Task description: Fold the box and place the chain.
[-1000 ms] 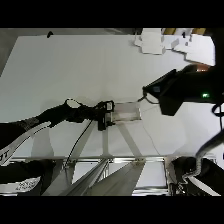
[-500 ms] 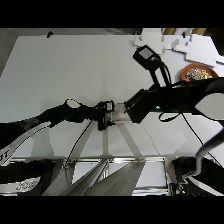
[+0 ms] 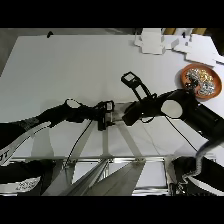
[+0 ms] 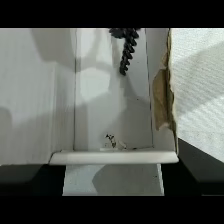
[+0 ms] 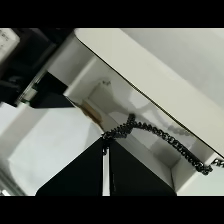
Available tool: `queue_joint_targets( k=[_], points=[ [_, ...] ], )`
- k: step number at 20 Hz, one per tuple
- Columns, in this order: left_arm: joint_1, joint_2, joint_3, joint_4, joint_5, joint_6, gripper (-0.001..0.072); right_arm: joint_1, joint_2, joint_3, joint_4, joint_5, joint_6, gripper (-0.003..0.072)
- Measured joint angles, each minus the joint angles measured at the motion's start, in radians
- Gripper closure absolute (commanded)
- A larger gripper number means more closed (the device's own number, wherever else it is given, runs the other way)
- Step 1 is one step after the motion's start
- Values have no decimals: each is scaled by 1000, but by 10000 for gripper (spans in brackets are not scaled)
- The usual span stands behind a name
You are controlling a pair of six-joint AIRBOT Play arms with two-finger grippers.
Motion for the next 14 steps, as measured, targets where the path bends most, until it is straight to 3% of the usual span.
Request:
queue_joint_targets(
  k=[2,3,7,9,14],
  points=[
    [0,0,0,0,0,0,540,0,-21,-13,-10,-15,0,475],
    [0,0,0,0,0,0,540,0,-27,-16,-15,-19,0,454],
    [0,0,0,0,0,0,540,-6,-34,-1,-32,-2,0,465],
    [0,0,0,0,0,0,540,-35,-24,39,-56,48,0,528],
    [0,0,0,0,0,0,540,-252,5,103,-169,208,0,527]
  ],
)
